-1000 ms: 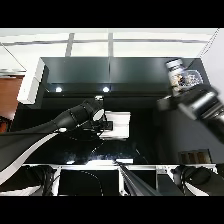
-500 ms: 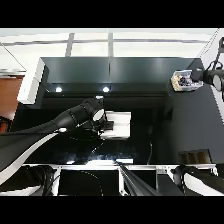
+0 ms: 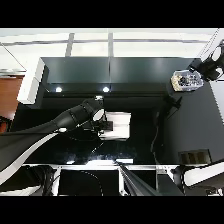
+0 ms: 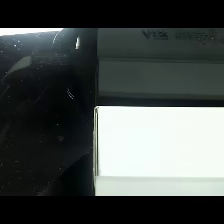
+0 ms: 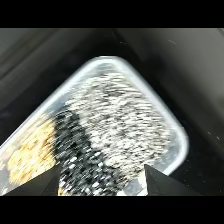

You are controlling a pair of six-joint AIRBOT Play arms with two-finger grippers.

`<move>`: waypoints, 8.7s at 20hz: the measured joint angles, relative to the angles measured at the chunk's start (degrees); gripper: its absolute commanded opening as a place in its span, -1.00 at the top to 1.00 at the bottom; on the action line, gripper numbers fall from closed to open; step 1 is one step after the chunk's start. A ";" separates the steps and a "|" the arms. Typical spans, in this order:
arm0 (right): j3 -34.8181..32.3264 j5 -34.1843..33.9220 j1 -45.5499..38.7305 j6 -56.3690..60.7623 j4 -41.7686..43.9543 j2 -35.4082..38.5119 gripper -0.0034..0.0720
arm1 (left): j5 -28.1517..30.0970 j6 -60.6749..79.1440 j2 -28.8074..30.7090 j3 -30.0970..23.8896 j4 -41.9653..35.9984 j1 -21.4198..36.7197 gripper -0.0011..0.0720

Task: Fold the box and place the chain.

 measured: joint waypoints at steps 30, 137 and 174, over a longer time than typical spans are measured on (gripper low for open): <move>6.49 3.96 -5.03 -6.36 7.58 -2.36 0.89 | -0.26 0.00 0.00 0.00 -0.04 0.00 0.90; -75.71 -23.17 35.34 -118.57 55.78 42.77 -1.00 | -1.55 0.00 0.00 0.00 0.22 0.11 0.90; -28.41 16.87 32.54 -61.66 58.49 48.87 0.88 | -1.53 0.00 0.00 0.00 0.22 0.11 0.90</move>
